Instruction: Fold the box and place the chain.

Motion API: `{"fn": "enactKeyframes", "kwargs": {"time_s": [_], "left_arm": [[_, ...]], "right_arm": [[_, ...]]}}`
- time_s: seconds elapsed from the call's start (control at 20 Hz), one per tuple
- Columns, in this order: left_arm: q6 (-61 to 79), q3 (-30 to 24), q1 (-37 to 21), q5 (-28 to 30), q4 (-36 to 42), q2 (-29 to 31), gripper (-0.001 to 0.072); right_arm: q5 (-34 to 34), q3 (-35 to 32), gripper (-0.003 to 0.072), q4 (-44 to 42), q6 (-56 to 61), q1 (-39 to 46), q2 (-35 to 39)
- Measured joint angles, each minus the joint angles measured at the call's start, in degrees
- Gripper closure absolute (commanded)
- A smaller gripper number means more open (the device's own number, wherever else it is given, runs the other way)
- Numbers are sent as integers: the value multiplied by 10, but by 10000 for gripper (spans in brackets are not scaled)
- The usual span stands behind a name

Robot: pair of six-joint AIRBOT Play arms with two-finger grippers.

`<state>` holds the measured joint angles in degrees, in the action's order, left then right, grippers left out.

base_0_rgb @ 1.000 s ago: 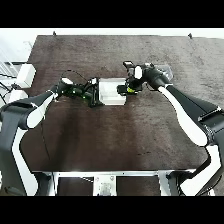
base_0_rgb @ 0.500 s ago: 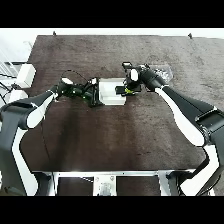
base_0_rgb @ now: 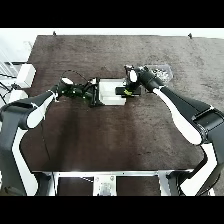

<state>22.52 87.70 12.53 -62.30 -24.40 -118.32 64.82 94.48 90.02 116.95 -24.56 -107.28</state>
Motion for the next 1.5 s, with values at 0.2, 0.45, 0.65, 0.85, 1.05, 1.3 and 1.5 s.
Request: {"fn": "enactKeyframes", "kwargs": {"time_s": [0.2, 0.45, 0.65, 0.85, 1.05, 1.3, 1.5], "left_arm": [[0, 0, 0, -2, 0, 0, 126], [0, 0, 1, -4, 0, 0, 126], [0, 0, 0, -5, 1, 0, 126], [0, 0, 0, -4, -1, 0, 126], [0, 0, 0, -3, -1, 0, 126], [0, 0, 0, -3, 0, 0, 126], [0, 0, 0, -3, 0, 0, 126]], "right_arm": [[8, 0, 547, -5, 12, 0, -2], [14, 0, 622, -18, 16, 0, -4], [28, 2, 675, -23, 17, 1, -11], [47, 2, 513, -32, 18, 0, -17], [54, 19, 451, -30, 19, 2, -17], [68, 33, 283, -26, 16, 3, -16], [71, 42, 172, -24, 14, 3, -7]]}}
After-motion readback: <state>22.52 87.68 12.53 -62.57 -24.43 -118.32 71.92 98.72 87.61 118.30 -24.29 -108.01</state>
